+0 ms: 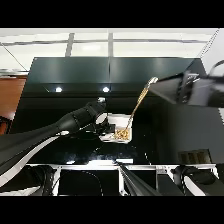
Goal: Fold the box and place the chain.
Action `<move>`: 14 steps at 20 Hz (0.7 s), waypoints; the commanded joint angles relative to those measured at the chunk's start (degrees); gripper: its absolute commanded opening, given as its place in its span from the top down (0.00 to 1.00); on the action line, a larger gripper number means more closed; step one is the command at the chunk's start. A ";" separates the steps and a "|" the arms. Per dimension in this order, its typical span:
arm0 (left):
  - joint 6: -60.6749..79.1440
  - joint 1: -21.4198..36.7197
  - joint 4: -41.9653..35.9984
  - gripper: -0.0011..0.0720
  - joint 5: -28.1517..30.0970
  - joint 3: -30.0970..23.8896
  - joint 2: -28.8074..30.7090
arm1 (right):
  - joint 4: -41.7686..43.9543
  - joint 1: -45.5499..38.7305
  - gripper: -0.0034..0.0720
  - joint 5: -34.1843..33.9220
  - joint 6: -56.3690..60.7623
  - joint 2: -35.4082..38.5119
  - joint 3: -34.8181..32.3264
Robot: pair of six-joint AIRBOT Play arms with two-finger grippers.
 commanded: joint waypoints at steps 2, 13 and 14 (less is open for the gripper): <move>0.00 0.04 0.02 0.95 0.07 0.07 0.00 | -5.01 4.72 0.94 -3.63 2.84 -0.33 -11.58; 0.02 0.04 0.02 0.95 0.04 0.07 0.00 | -15.26 15.41 0.81 -14.10 6.05 -10.91 -19.93; 0.00 0.04 0.04 0.95 0.07 0.07 0.00 | -15.72 15.39 0.52 -13.20 6.73 -11.13 -19.93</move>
